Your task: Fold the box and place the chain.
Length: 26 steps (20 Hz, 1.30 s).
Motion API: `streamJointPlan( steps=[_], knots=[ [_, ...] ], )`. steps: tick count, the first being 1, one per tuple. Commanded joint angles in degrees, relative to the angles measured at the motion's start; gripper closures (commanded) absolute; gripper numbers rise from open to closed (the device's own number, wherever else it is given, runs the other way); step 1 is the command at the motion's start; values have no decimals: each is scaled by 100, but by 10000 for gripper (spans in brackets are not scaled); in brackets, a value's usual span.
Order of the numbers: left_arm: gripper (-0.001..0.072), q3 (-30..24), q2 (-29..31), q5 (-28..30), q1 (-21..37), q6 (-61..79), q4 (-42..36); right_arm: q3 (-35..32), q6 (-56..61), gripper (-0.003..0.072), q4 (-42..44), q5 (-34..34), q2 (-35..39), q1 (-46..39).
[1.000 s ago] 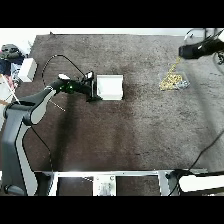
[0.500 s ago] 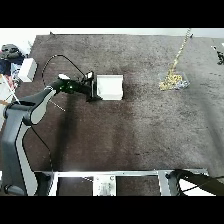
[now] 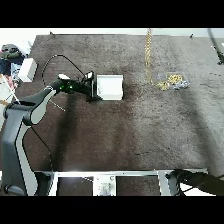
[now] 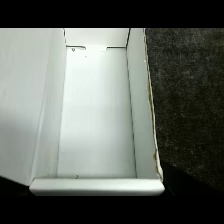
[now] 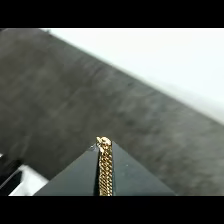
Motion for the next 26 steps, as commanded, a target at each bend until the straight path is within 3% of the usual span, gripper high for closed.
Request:
streamJointPlan(
  steps=[1, 5, 13, 14, 15, 16, 17, 18, 22, 26],
  knots=[
    [424, 0, 4, 0, 4, 0, 0, 2, -2, 676, 254, 334, -490, 380],
    [424, 0, 4, 0, 4, 2, 2, -42, 0, 676, 278, 922, -1150, 658],
    [424, 0, 4, 2, 4, 0, 2, -798, 0, 675, 778, -44, -2378, 715],
    [424, 0, 4, 0, 4, 0, 2, -802, 7, 645, 774, -11, -2514, 715],
    [424, 0, 4, 0, 4, 0, 2, -804, 24, 376, 699, 63, -2586, 699],
    [424, 0, 4, 0, 4, 2, 2, -817, 24, 271, 595, 114, -2603, 662],
    [424, 0, 4, 2, 4, 0, 2, -831, 28, 388, 476, 162, -2590, 579],
    [424, 0, 4, 0, 4, 2, 2, -831, 87, 402, 463, 269, -2568, 426],
    [424, 0, 4, 0, 4, 0, 2, -1003, 468, 402, 511, 929, -2345, -568],
    [424, 0, 4, 2, 4, 2, 2, -2286, 476, 402, 1097, 361, -1729, -1762]
  ],
)
